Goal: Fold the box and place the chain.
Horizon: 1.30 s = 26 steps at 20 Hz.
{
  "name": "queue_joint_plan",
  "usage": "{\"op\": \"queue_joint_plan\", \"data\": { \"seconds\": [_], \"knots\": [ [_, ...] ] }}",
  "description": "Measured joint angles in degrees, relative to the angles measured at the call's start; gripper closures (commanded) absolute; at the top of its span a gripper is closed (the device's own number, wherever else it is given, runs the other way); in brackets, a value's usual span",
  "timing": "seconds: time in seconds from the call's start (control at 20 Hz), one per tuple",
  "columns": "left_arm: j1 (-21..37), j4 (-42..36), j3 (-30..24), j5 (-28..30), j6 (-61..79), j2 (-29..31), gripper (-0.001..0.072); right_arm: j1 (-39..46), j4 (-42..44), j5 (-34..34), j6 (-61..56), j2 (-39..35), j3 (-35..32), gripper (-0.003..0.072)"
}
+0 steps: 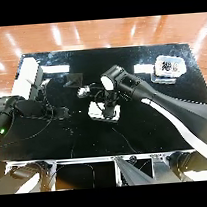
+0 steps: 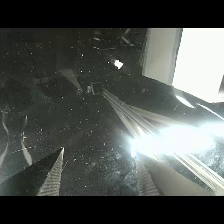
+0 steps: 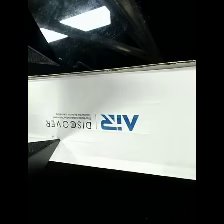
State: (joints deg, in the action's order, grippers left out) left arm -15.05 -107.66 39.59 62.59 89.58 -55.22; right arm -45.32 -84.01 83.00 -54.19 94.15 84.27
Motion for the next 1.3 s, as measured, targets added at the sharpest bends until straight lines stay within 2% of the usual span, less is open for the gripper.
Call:
{"op": "queue_joint_plan", "data": {
  "seconds": [0.6, 0.65, 0.7, 0.75, 0.8, 1.0, 1.15, 1.3],
  "knots": [
    [0.0, -0.02, 0.0, -0.02, 0.0, 0.0, 0.0164, 0.0, -0.42, -0.26, -0.87, -2.54, -0.15, 0.0124],
    [0.0, -0.02, 0.0, 0.0, 0.0, 0.0, 0.0164, 0.0, -0.42, -0.31, -1.29, -2.86, -0.11, 0.0182],
    [0.0, -0.02, 0.0, -0.02, 0.0, 0.0, 0.0164, 0.0, -0.57, -0.7, -2.08, -3.13, -0.11, 0.0353],
    [0.0, -0.02, 0.0, -0.02, 0.0, 0.0, 0.0164, 0.17, -0.66, -0.7, -3.87, -3.61, -0.09, 0.0555],
    [0.0, -0.02, 0.0, 0.0, 0.0, 0.0, 0.0164, 0.63, -0.48, -0.55, -6.29, -4.09, -0.09, 0.0666],
    [0.0, 0.02, 0.0, 0.2, -0.02, 0.0, 0.0164, 5.79, 7.3, 1.46, -15.82, -8.37, -4.24, 0.0656],
    [0.0, 0.04, 0.0, 0.22, -0.02, 0.0, 0.0164, 11.26, 15.5, -10.58, -27.15, -15.15, -13.94, 0.0656],
    [0.0, 0.0, 0.0, -0.02, 0.0, 0.0, 0.0164, 12.92, 27.93, -22.75, -33.11, -18.88, -23.58, 0.0656]
  ]
}}
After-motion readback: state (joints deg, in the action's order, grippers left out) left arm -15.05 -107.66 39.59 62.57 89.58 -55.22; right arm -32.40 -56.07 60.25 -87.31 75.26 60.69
